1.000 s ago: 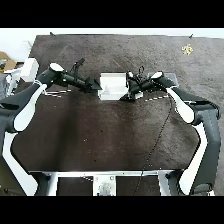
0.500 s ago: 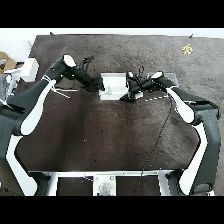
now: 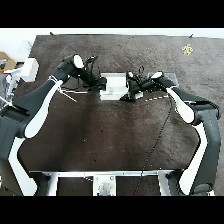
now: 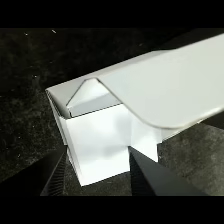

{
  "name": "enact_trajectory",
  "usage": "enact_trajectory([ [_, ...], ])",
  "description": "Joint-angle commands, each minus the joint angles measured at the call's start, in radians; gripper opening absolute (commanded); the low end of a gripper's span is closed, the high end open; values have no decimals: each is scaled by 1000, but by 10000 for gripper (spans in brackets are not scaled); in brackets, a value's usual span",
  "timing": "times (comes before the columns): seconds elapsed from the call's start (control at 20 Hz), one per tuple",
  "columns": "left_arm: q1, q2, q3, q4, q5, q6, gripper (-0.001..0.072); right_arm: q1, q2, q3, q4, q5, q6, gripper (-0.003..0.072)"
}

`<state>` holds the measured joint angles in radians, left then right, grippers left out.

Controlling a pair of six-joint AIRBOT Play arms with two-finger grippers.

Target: Fold the box and place the chain.

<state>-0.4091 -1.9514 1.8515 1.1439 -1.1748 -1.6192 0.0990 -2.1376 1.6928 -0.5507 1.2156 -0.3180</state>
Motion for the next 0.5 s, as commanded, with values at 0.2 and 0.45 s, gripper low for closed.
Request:
enact_trajectory([
  [0.2, -37, -35, 51, 111, -18, -120, 418, 1, 0, 0, 0, 0, 0, 476],
  [0.45, -70, -135, 199, 197, -143, -165, 417, 1, 0, 0, 0, 0, 0, 476],
])
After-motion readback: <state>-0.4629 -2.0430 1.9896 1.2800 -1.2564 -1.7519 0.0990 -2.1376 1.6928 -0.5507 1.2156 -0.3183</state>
